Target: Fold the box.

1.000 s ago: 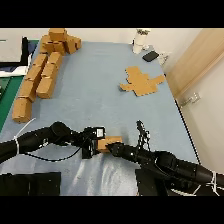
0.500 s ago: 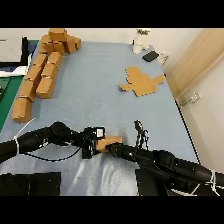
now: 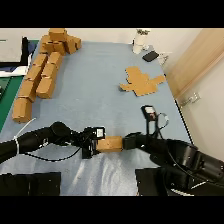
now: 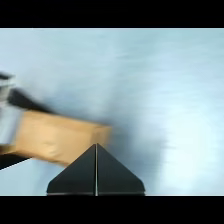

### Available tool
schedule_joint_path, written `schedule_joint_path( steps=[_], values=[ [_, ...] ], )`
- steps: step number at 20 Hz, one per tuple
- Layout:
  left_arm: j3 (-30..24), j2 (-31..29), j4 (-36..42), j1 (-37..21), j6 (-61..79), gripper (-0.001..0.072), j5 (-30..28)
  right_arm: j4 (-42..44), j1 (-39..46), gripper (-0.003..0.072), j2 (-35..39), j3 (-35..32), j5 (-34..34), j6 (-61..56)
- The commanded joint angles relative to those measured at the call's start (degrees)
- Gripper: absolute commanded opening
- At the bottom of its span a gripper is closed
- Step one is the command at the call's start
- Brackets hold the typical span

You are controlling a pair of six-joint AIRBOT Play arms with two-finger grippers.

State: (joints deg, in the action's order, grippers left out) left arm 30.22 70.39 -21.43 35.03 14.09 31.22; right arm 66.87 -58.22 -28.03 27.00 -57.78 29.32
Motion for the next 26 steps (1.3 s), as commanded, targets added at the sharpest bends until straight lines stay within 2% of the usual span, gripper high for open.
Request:
schedule_joint_path(
  steps=[1,6,14,16,19,22,26],
  values=[
    [0.04,-0.02,-0.02,0.00,0.00,0.0392,-0.02,-11.65,1.51,0.0006,0.57,3.48,-19.41,-2.05],
    [0.04,-0.02,0.00,0.00,0.00,0.0392,0.00,-6.91,2.19,0.0006,-1.25,3.45,-19.17,-2.71],
    [0.04,-0.09,2.19,-0.02,-0.35,0.0391,0.46,-8.70,2.21,0.0006,-8.61,3.45,-14.93,-5.46],
    [0.09,-1.29,2.10,-0.04,-3.80,0.0391,0.31,-8.79,2.21,0.0006,-9.84,3.45,-15.04,-5.92],
    [0.09,-6.38,0.28,-1.49,-11.02,0.0391,-0.61,-9.73,2.23,0.0006,-9.75,3.45,-15.30,-7.93],
    [0.07,-11.41,-5.75,-5.27,-20.55,0.0391,-4.07,-9.99,3.61,0.0006,-9.77,3.45,-15.32,-7.93],
    [0.07,-13.97,-21.46,-16.70,-36.17,0.0391,-5.75,-9.42,6.51,0.0006,-9.75,3.45,-15.17,-7.87]
  ],
)
